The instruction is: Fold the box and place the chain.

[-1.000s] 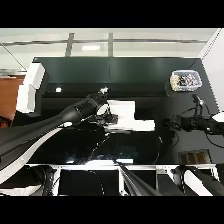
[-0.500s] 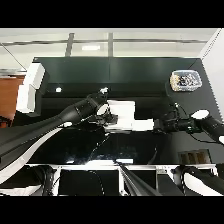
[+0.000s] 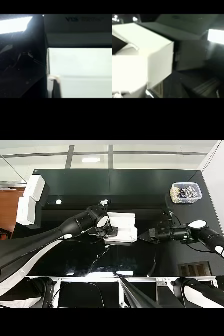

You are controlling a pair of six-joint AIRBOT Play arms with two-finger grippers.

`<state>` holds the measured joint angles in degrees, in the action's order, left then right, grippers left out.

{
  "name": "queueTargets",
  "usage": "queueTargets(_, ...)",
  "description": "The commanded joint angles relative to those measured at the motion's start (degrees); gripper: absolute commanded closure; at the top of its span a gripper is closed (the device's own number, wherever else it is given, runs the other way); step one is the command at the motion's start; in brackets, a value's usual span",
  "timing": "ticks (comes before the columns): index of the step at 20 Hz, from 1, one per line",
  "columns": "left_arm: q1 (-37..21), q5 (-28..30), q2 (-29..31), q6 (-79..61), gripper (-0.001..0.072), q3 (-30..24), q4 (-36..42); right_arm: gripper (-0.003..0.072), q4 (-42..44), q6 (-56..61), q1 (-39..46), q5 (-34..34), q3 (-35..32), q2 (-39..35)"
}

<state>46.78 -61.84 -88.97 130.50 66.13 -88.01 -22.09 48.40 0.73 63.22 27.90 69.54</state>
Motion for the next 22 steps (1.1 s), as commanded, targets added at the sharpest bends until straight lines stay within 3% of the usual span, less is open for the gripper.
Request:
queueTargets(1, -0.02, 0.0, -0.02, 0.0, 0.0683, -0.02, 0.22, 0.019, 1.09, 0.24, -3.28, 0.15, 1.6, 0.04)
queueTargets(7, -0.02, -0.24, -0.02, 0.0, 0.0683, 0.0, 0.2, 0.0191, -4.83, 9.81, -11.32, -5.92, 7.41, 0.04)
queueTargets(14, -0.02, -0.13, -0.02, 0.0, 0.0683, 0.0, 0.2, 0.0192, -28.74, 35.21, -22.73, -12.07, 15.04, 0.07)
queueTargets(22, -0.02, -0.13, -0.02, 0.02, 0.0683, 0.0, 0.2, 0.0202, -49.72, 57.07, -33.4, -7.17, 23.58, 3.19)
